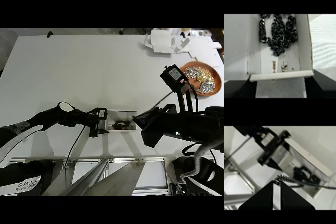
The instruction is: Fold the box and place the chain.
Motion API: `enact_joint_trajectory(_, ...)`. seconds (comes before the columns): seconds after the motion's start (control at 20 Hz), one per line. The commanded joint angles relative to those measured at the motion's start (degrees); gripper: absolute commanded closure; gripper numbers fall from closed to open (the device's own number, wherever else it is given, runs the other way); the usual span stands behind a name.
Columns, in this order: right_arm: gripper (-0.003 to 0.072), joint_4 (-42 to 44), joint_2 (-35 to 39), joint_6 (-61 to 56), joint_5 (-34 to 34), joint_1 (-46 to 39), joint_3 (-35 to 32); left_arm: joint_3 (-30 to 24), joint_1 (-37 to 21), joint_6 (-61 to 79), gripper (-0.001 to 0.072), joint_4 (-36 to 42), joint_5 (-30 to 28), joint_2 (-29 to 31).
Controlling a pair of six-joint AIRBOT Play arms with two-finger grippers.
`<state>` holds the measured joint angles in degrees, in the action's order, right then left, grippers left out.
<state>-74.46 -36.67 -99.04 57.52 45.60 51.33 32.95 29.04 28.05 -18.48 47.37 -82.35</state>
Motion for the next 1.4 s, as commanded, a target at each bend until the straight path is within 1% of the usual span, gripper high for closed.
enact_joint_trajectory(0.0, 0.067, 2.3, -0.6, -0.1, -8.3, 1.5, -1.2, 0.0, 0.0, 0.0, 0.0571, 0.0, 0.0, 0.0)
enact_joint_trajectory(0.15, 0.067, 6.3, -3.4, 0.2, -12.7, 1.5, -4.2, 0.0, 0.0, 0.0, 0.0571, 0.0, 0.0, 0.0)
enact_joint_trajectory(0.3, 0.067, 5.6, -8.3, 0.6, -15.1, 1.5, -7.2, 0.0, 0.0, 0.0, 0.0571, 0.0, 0.0, 0.0)
enact_joint_trajectory(0.55, 0.0669, 5.9, -18.1, 0.6, -14.8, 1.5, -8.7, 0.0, 0.0, 0.0, 0.0571, 0.0, 0.0, 0.0)
enact_joint_trajectory(0.7, 0.0667, 5.8, -21.4, 0.5, -14.8, 1.5, -8.7, 0.0, 0.0, 0.0, 0.0571, 0.0, 0.0, 0.0)
enact_joint_trajectory(0.75, 0.0627, 6.0, -21.5, 0.5, -14.7, 1.5, -8.7, 0.0, 0.0, 0.0, 0.0571, 0.0, 0.0, 0.0)
enact_joint_trajectory(0.8, 0.0554, 6.2, -21.4, 0.6, -14.7, 1.5, -8.6, 0.0, 0.0, 0.0, 0.0571, 0.0, 0.0, 0.0)
enact_joint_trajectory(0.85, 0.0505, 6.3, -21.1, 0.6, -14.7, 1.5, -8.6, 0.0, 0.0, 0.0, 0.0571, 0.0, 0.0, 0.0)
enact_joint_trajectory(0.95, 0.0483, 6.1, -19.8, 0.6, -14.2, 1.4, -8.2, 0.0, 0.0, 0.0, 0.0571, 0.0, 0.0, 0.0)
enact_joint_trajectory(1.05, 0.0483, 5.2, -17.7, 2.6, -11.9, 0.2, -6.2, 0.0, 0.0, 0.0, 0.0571, 0.0, 0.0, 0.0)
enact_joint_trajectory(1.15, 0.0485, 3.3, -15.6, 3.4, -8.0, -3.6, -2.7, 0.0, 0.0, 0.0, 0.0571, 0.0, 0.0, 0.0)
enact_joint_trajectory(1.25, 0.0486, -0.5, -13.9, 3.4, -3.5, -9.2, 0.5, 0.0, 0.0, 0.0, 0.0571, 0.0, 0.0, 0.0)
enact_joint_trajectory(1.35, 0.0487, -4.8, -13.1, 3.4, -0.6, -15.4, 1.5, 0.0, 0.0, 0.0, 0.0571, 0.0, 0.0, 0.0)
